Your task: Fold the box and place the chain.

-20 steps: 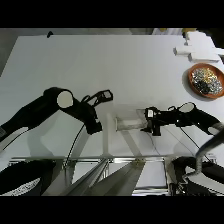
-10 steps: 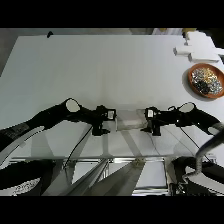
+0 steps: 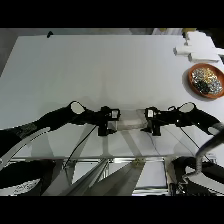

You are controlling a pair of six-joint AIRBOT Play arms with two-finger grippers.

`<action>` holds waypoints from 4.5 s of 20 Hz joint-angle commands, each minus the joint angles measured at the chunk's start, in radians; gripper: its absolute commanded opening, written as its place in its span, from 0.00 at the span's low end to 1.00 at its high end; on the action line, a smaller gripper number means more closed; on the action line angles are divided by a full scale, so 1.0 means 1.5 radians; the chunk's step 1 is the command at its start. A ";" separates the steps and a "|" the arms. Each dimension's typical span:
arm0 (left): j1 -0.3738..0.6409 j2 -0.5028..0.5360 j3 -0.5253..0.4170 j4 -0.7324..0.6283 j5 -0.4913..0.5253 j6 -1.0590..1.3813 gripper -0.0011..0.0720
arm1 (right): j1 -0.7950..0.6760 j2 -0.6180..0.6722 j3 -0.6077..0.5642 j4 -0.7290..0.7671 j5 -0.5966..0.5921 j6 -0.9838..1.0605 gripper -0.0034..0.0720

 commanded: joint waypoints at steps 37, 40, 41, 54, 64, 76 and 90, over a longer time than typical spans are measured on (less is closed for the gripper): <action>0.014 -0.041 -0.013 -0.127 0.003 0.108 0.97 | 0.000 -0.001 0.000 0.000 0.000 0.000 0.47; 0.034 -0.020 -0.045 -0.148 -0.003 0.157 0.97 | 0.000 -0.001 0.000 0.000 0.000 0.000 0.47; 0.036 -0.017 -0.053 -0.164 -0.004 0.179 0.97 | 0.000 -0.001 0.000 0.000 0.000 0.000 0.47; 0.017 -0.020 -0.050 -0.211 -0.002 0.221 0.97 | 0.000 -0.001 0.000 0.000 0.000 0.000 0.47; 0.009 -0.049 -0.005 -0.154 -0.003 0.117 0.96 | 0.000 -0.001 0.000 0.000 0.000 0.000 0.47; 0.009 -0.049 -0.005 -0.150 -0.004 0.117 0.06 | 0.000 -0.001 0.000 0.000 0.000 0.000 0.47; 0.009 -0.049 -0.005 -0.150 -0.006 0.117 0.06 | 0.000 0.002 0.000 0.046 0.036 0.031 0.37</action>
